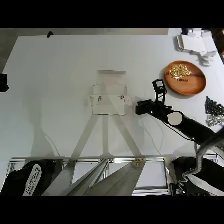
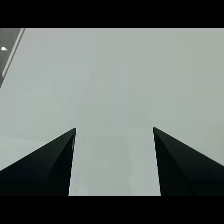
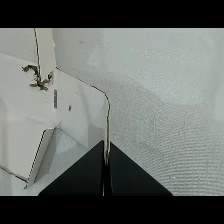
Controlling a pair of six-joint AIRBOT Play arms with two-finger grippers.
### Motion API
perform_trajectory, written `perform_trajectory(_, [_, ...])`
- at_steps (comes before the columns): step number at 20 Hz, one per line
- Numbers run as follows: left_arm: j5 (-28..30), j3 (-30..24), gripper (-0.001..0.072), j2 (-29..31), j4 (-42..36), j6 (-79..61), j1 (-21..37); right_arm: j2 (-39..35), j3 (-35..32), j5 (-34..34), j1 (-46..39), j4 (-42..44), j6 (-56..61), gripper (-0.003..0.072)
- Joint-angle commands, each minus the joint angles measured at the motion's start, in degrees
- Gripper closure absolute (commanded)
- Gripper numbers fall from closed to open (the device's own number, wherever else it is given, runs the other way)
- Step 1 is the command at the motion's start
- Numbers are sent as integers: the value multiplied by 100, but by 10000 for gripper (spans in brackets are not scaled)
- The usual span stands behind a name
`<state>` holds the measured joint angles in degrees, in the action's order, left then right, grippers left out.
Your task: Fold the box and place the chain.
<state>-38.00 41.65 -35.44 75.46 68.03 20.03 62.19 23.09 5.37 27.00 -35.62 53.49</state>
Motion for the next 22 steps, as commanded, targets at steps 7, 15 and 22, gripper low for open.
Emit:
perform_trajectory(7, [37, 0, 197, -4, -153, 63, -4, -4, -4, -11, 7, 7, 2, 671])
perform_trajectory(15, [-520, 570, 208, -1810, -901, -164, -1276, -4, -4, -26, 7, 4, 2, 671])
perform_trajectory(22, [-3165, 3390, 75, -5149, -1987, -2507, -2507, -4, -4, -26, 7, 4, 2, 671])
